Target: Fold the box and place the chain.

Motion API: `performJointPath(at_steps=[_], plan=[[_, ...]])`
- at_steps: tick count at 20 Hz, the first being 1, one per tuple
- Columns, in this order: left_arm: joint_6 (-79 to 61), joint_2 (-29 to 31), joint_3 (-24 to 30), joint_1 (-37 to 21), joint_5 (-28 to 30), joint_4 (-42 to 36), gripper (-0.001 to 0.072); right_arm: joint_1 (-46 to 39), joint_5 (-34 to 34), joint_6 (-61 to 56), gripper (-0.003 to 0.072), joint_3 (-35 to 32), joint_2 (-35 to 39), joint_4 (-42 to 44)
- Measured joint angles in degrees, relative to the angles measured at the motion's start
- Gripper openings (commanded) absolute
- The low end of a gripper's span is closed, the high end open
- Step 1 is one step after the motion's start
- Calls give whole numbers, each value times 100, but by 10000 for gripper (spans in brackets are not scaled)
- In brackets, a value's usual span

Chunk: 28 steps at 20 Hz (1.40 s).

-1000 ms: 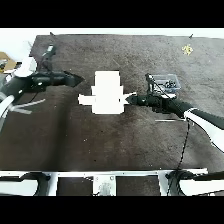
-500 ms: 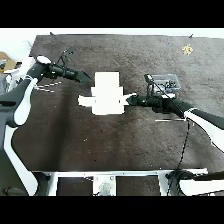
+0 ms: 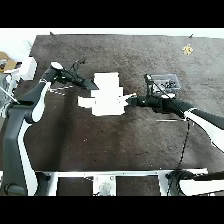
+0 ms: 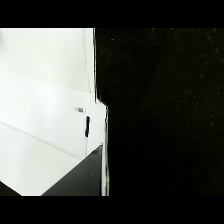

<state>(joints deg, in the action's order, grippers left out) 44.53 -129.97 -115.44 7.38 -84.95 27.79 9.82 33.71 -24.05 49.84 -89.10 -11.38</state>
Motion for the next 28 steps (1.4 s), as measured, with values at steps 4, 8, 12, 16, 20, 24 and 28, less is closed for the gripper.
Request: performJointPath(at_steps=[4, 8, 12, 16, 20, 24, 28], plan=[[-44, -129, -28, 50, -190, -251, 406, 0, -7, 7, 3, 0, 0, -2], [-55, -166, -31, 74, -367, -321, 265, 0, -7, 9, 4, 0, 0, -2], [-55, -177, -31, 74, -490, -208, 14, 0, -9, 13, 4, 0, 0, -4], [-157, -179, -31, 81, -573, -15, 14, -9, -26, 11, 515, -2, 0, -11], [-595, -175, -33, 83, -581, -103, 14, -258, -7, 177, 447, 4, 195, -11], [-1338, -151, -33, 83, -553, -144, 13, -870, 61, 417, 447, 7, 658, -50], [-2564, -42, -33, 83, -302, -157, 13, -1255, 337, 505, 448, 4, 857, -284]])
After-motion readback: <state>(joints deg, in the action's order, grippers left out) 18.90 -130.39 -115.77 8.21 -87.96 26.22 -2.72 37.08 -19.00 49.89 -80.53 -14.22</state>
